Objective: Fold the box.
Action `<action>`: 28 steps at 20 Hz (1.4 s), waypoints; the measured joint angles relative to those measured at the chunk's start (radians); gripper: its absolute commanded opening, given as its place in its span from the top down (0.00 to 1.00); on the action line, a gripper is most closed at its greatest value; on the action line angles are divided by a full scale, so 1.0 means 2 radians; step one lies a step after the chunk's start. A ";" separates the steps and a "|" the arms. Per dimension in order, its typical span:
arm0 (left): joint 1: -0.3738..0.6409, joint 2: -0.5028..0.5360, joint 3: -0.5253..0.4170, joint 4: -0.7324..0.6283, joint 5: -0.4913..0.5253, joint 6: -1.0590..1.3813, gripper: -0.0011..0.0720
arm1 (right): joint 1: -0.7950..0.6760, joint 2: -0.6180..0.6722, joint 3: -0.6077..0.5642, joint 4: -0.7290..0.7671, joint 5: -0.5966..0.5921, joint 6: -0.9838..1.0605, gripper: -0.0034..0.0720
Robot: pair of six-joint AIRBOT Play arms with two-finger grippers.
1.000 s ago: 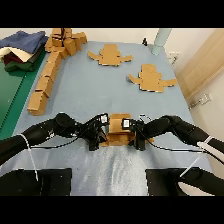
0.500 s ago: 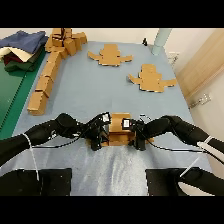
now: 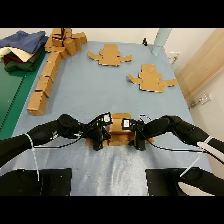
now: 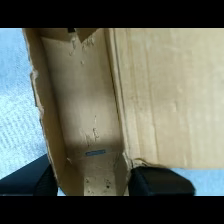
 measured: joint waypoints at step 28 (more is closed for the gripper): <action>-0.002 -0.011 0.000 -0.014 -0.013 0.013 0.40 | 0.000 0.000 0.000 0.000 0.000 0.000 0.28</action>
